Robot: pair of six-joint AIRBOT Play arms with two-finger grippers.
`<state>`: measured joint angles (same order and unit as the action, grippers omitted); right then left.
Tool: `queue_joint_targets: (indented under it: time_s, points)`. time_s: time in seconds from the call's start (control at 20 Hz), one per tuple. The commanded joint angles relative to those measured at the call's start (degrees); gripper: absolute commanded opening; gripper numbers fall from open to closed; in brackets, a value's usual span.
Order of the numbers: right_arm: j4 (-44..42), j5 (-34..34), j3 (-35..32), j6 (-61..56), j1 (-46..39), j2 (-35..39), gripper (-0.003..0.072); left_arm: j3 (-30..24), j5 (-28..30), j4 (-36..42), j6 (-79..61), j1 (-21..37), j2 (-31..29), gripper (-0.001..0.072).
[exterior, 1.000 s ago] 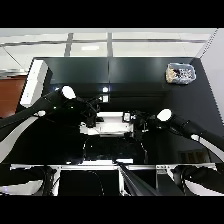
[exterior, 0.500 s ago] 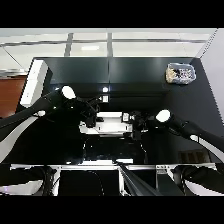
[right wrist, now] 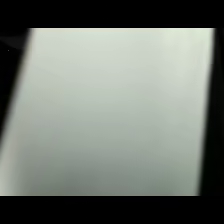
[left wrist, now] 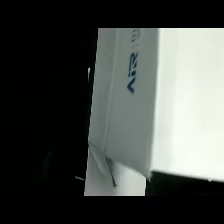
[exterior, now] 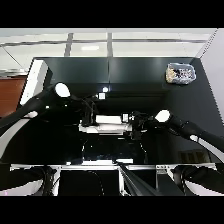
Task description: Fold the box and place the chain.
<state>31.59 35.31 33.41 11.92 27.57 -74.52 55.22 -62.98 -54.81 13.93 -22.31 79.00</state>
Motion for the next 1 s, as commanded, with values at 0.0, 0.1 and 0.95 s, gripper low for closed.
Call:
queue_joint_targets:
  time_s: [0.0,0.1,0.95]
  points:
    - [0.1,0.0,0.0,-0.1,0.0,0.0,0.0331,0.0,-5.2,-8.6,12.8,3.4,-6.3,0.0695]
    - [0.1,0.1,0.0,-0.1,0.0,0.0,0.0115,-0.3,-10.7,-9.2,18.8,5.9,-9.3,0.0690]
    - [0.0,0.1,0.0,-0.1,0.0,0.0,0.0125,-16.1,22.2,36.3,16.0,5.0,-6.2,0.0026]
